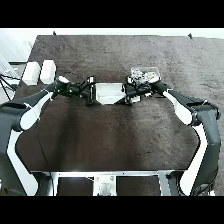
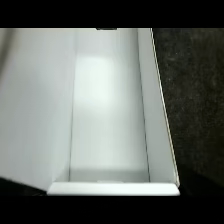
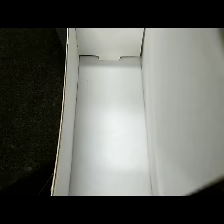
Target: Fold the box and place the chain.
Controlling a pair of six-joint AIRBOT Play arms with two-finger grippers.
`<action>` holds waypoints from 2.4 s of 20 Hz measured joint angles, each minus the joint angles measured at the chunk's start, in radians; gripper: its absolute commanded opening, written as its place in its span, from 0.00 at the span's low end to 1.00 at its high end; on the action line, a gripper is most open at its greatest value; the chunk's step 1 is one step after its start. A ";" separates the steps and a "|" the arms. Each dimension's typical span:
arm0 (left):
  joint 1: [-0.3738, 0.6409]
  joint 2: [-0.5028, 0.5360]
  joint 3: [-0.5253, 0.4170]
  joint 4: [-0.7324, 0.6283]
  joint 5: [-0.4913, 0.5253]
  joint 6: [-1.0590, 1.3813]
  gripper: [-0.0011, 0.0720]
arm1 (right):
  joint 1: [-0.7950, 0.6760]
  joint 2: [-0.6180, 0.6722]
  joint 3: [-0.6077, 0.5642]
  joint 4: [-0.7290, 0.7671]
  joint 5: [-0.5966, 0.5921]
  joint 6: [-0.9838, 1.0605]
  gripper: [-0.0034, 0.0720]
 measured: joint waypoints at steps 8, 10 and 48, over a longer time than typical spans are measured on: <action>-0.004 -0.011 0.000 -0.022 -0.003 0.014 1.00 | 0.000 0.000 0.000 -0.001 0.000 -0.001 0.68; -0.010 -0.013 0.000 -0.020 0.007 0.015 1.00 | 0.000 0.000 0.000 -0.001 0.001 -0.001 0.68; -0.021 -0.014 0.000 0.003 0.034 0.018 0.74 | 0.002 0.003 0.002 -0.004 0.006 0.021 0.88</action>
